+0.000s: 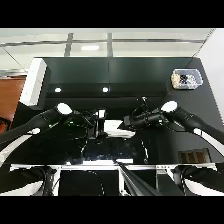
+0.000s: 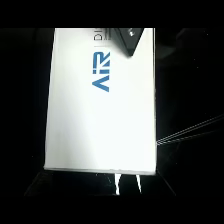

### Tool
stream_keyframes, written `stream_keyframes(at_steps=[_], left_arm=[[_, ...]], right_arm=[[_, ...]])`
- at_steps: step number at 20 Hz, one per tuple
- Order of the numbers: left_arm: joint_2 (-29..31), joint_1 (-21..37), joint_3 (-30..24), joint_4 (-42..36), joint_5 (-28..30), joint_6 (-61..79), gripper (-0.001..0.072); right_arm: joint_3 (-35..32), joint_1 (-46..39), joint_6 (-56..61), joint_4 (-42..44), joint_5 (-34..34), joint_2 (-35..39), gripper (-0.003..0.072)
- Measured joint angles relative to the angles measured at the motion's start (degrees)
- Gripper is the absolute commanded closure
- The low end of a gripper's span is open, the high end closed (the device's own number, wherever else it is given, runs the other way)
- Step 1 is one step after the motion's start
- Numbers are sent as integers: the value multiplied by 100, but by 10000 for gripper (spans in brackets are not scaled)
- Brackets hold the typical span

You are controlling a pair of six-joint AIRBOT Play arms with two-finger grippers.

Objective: Fold the box and place the chain.

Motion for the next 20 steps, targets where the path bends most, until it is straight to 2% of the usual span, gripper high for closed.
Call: stream_keyframes(at_steps=[9, 12, 13, 14, 15, 20], left_arm=[[0, 0, 0, -7, 2, 0, 248], [0, 0, 0, -33, 4, -9, 247], [0, 0, 2, -35, 0, -9, 225], [0, 0, 15, -33, -7, -20, 76], [0, 0, 31, -11, -2, -39, -6], [192, 31, 179, 175, -129, -623, -6]], right_arm=[[9, -4, 68, -293, -151, -114, 680], [188, -142, -98, -492, 63, -66, 680], [297, -234, -129, -632, 216, -4, 680], [448, -376, -151, -667, 452, 94, 679], [595, -535, -168, -702, 785, 232, 679], [970, -1873, -52, -1486, 2197, 1491, 679]])
